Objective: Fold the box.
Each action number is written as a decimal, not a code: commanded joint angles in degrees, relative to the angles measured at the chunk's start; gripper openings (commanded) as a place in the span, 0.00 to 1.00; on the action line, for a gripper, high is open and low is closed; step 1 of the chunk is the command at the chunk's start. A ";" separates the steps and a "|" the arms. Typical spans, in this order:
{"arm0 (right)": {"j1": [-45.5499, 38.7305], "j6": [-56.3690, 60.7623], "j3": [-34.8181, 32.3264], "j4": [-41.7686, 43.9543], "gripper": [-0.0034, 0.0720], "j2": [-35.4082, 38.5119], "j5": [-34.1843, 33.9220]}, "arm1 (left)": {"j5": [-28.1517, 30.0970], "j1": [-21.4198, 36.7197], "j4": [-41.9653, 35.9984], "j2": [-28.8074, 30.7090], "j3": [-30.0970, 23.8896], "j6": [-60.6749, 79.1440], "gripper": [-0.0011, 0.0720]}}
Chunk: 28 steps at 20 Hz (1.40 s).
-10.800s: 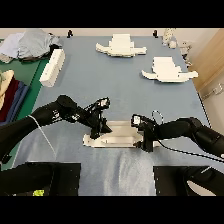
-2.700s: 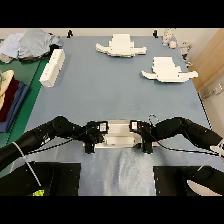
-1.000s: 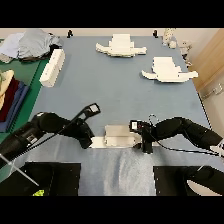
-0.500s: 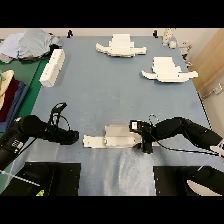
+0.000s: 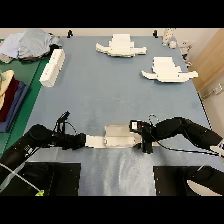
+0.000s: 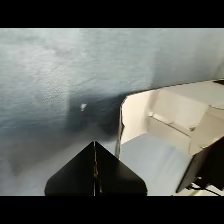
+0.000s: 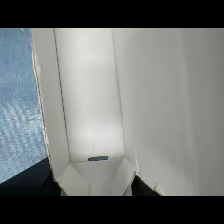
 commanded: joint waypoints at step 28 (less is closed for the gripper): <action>0.04 0.02 0.02 0.00 0.73 0.00 0.00 | 1.60 -9.90 -17.77 -8.81 7.85 16.61 0.43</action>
